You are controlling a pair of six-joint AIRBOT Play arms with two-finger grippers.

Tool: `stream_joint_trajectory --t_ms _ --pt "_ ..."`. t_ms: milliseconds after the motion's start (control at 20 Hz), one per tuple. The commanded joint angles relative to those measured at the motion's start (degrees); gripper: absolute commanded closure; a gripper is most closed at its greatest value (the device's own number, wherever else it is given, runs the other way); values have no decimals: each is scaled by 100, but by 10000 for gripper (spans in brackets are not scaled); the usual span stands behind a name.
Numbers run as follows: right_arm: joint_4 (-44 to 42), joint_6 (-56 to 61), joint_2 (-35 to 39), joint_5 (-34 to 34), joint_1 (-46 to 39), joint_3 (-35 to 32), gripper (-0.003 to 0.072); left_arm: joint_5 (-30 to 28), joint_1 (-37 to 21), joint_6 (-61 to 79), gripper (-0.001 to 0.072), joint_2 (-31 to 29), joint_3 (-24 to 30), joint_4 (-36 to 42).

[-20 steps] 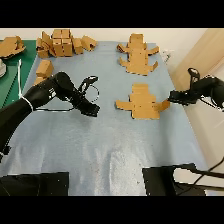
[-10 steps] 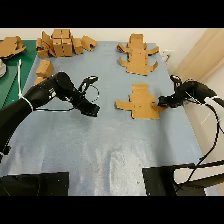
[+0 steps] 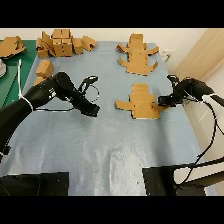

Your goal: Fold the box.

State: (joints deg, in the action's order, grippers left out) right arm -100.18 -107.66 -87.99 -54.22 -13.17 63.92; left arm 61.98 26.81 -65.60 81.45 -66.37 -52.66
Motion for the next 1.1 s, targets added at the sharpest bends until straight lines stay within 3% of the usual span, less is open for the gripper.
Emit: stream_joint_trajectory --t_ms 0,450,900,950,1050 --pt "-35 4 149 -599 15 254 396 0 0 0 697 4 2 0" --pt "-76 116 197 -1261 20 249 396 0 0 0 697 4 0 0" --pt "-470 111 46 -1073 20 229 416 0 0 2 697 4 0 0" --pt "-579 107 -15 -1073 20 229 457 0 0 0 697 4 0 0" --pt "-719 107 -140 -1073 33 229 459 0 0 0 697 4 0 0"
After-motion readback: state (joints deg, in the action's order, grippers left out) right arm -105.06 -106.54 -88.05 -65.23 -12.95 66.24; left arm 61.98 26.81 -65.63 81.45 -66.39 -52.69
